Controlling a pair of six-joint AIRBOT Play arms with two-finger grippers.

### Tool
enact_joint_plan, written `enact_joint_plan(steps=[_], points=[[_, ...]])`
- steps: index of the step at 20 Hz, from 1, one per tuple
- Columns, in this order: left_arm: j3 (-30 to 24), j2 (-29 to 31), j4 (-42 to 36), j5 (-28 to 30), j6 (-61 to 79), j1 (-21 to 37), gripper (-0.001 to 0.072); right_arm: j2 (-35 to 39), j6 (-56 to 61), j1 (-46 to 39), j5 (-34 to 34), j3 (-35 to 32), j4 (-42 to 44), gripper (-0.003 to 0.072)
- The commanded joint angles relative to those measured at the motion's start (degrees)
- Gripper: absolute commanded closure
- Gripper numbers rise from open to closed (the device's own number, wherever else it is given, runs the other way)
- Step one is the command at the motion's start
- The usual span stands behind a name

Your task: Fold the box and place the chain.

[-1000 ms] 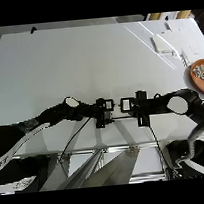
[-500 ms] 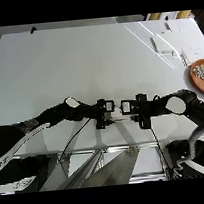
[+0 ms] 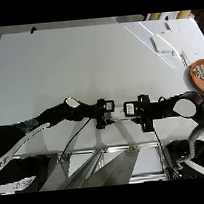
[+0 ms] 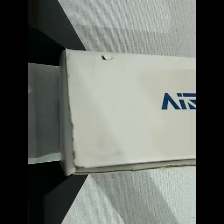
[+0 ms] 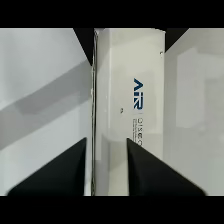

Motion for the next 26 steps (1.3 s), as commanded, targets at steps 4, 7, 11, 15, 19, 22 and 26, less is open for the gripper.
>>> enact_joint_plan(steps=[4,7,11,15,19,22,26], points=[[0.04,0.04,0.02,0.07,-0.02,0.02,0.0434,0.33,0.24,0.02,-1.79,0.0,0.24,0.0666],[0.04,0.04,0.02,0.07,-0.02,0.02,0.0434,-2.23,0.26,0.04,-1.46,0.0,0.24,0.0666],[0.04,0.04,0.02,0.07,-0.02,0.02,0.0434,-4.85,0.26,0.04,1.64,0.0,0.0,0.0666],[0.04,0.04,0.02,0.07,-0.02,0.02,0.0434,-6.71,0.26,0.04,1.53,0.0,0.04,0.0666],[0.04,0.02,0.02,0.07,-0.02,0.02,0.0434,-6.97,0.33,0.02,0.83,0.0,0.04,0.0666],[0.02,0.02,0.02,0.07,-0.02,0.02,0.0434,-7.32,0.68,0.04,-0.72,0.0,0.04,0.0666],[0.04,0.02,0.02,0.07,-0.02,0.02,0.0434,-10.1,0.7,0.04,-0.46,-0.02,0.07,0.0666]])
